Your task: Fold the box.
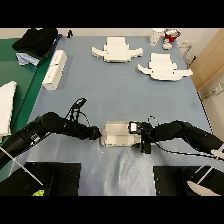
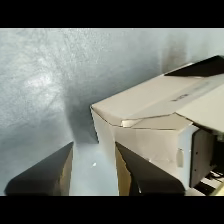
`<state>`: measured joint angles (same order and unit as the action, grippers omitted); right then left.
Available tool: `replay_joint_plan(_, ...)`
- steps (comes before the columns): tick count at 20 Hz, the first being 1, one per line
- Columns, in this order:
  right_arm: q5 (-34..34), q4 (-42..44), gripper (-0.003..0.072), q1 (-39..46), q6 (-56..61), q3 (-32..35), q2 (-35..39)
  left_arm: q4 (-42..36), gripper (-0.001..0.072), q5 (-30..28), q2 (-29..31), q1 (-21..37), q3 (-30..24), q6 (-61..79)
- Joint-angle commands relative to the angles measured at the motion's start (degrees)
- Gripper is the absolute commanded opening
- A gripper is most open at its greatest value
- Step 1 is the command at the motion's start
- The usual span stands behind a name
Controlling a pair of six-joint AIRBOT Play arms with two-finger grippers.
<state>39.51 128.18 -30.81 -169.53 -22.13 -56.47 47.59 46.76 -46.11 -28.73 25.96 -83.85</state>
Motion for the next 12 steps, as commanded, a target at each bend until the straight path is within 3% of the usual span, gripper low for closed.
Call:
replay_joint_plan(1,0.0,0.0,0.0497,0.0,0.0,0.0,0.0,-5.7,0.04,5.5,-0.1,1.3,1.1,0.0)
replay_joint_plan(8,0.0,0.0,0.0497,0.0,0.0,0.0,0.0,-8.0,0.0429,-1.9,-1.4,-2.4,0.5,0.5)
replay_joint_plan(12,0.0,0.0,0.0497,0.0,0.0,0.0,0.0,-7.5,0.0429,-3.0,-2.2,-4.4,0.5,0.4)
